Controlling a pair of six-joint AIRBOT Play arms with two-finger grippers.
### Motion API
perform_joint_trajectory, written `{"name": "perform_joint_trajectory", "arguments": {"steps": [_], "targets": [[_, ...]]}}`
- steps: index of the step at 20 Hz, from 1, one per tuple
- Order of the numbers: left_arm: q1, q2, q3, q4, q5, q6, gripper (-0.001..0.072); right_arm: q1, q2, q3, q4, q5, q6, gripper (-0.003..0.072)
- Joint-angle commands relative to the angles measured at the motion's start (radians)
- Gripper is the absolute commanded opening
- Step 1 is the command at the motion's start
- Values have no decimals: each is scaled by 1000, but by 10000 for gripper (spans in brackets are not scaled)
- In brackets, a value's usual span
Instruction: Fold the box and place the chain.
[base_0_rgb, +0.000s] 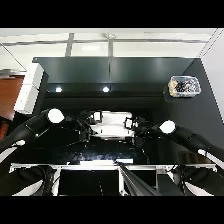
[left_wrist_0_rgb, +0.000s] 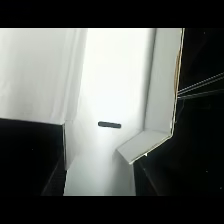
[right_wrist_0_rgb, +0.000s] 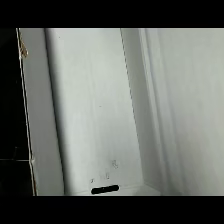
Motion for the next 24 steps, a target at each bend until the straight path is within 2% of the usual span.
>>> {"name": "perform_joint_trajectory", "arguments": {"steps": [1,3,6,13,19,20,21,24], "targets": [[-6,-3,0,-7,-2,6,344,1,0,0,1,0,0,536],[-6,-3,0,-18,-5,5,338,1,0,0,1,0,0,536],[-6,-3,0,-104,-3,8,336,1,0,0,1,0,0,536],[-6,-6,0,-148,-2,7,327,1,0,0,1,0,0,536],[-10,-50,0,-197,0,7,327,1,0,0,1,0,0,536],[-13,-61,0,-202,-1,8,323,1,0,0,1,0,0,536],[-18,-70,0,-212,-2,8,263,1,0,0,1,0,0,536],[-45,-82,0,-222,9,8,264,1,0,0,1,0,0,536]]}}
